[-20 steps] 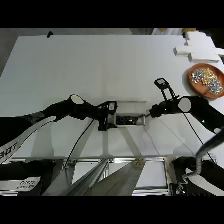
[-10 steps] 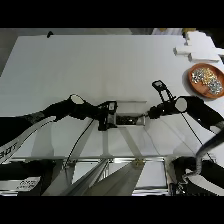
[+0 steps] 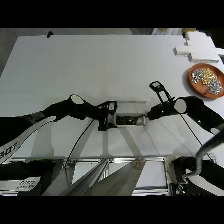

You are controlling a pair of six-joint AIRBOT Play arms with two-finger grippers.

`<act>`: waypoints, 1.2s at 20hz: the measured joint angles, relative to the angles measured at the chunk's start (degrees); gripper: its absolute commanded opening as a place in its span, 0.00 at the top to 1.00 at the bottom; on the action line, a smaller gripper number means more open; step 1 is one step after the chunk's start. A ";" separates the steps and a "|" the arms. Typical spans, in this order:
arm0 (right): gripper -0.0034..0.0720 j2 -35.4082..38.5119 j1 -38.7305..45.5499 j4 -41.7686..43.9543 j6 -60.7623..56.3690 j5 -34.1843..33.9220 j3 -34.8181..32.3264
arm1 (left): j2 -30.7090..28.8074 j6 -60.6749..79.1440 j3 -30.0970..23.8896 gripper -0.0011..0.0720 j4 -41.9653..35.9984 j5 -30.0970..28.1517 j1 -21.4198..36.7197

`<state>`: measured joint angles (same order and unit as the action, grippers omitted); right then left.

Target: Fold the box and place the chain.

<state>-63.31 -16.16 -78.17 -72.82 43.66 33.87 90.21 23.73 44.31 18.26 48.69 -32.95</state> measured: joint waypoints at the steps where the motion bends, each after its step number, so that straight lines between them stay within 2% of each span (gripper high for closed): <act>1: 0.93 1.36 -0.02 -0.07 0.02 0.59 0.00 | 0.00 0.00 0.00 0.94 -0.02 -0.02 -0.02; 8: 0.93 15.28 -0.02 2.40 0.48 5.55 0.00 | 0.00 0.00 0.00 0.94 -0.02 -0.02 -0.02; 14: 0.93 23.96 -0.22 17.27 7.23 10.64 0.00 | 0.00 0.00 -0.02 0.94 -0.02 0.00 0.00; 17: 0.93 24.44 -2.51 26.23 12.76 9.90 0.00 | 0.00 0.00 -0.02 0.94 -0.02 0.00 0.00; 20: 0.93 21.79 -7.10 30.62 15.58 6.54 0.00 | 0.00 0.00 -0.02 0.94 -0.02 0.00 -0.02; 22: 0.79 18.67 -9.79 31.87 16.46 4.11 0.00 | 0.00 0.00 -0.02 0.94 -0.02 0.00 -0.02; 24: 0.76 15.23 -11.39 32.39 17.00 2.40 0.02 | 0.00 0.00 -0.02 0.94 -0.02 0.00 -0.02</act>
<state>-48.07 -27.55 -45.78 -55.81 46.06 33.89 90.21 23.73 44.29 18.24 48.69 -32.97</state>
